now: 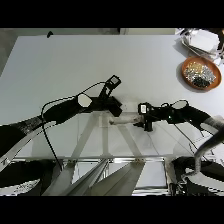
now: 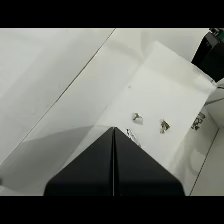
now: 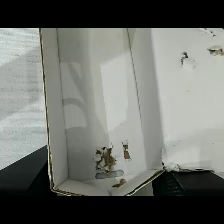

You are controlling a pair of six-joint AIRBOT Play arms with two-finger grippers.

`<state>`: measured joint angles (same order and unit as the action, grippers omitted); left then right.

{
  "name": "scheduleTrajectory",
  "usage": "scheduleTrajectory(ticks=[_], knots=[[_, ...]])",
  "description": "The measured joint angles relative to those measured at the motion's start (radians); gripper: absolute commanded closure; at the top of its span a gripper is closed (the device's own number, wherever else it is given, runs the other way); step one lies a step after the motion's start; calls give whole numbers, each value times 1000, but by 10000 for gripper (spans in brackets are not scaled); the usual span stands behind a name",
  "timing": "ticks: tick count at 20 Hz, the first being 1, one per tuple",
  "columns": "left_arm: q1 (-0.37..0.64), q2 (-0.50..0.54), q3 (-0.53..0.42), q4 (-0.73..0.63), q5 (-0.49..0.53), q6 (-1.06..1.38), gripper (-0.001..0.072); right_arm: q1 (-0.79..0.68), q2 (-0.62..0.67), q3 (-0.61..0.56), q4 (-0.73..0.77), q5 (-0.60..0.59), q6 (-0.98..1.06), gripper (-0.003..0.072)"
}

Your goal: Fold the box and place the chain.

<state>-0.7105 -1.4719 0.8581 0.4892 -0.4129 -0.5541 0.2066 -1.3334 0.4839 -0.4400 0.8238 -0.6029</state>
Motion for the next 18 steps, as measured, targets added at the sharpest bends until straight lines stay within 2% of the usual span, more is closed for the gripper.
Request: scheduleTrajectory(ticks=[3, 5, 8, 12, 15, 18], knots=[[0, 34, 0, 24, -10, -1, 708, 0, 0, 0, 0, -1, 0, 249], [0, 82, -1, 93, -27, -23, 709, 0, 0, 0, -1, -1, -1, 249], [1, 167, -1, 272, -87, -106, 709, 0, 0, 0, -2, -1, -1, 249], [18, 238, -5, 486, -229, -201, 709, 0, 0, 0, -2, -1, -1, 249], [33, 255, -32, 546, -302, -188, 708, 0, 0, 0, -1, -1, -1, 249], [39, 261, -87, 536, -341, -98, 707, 0, 0, 0, -1, -1, -1, 249]])
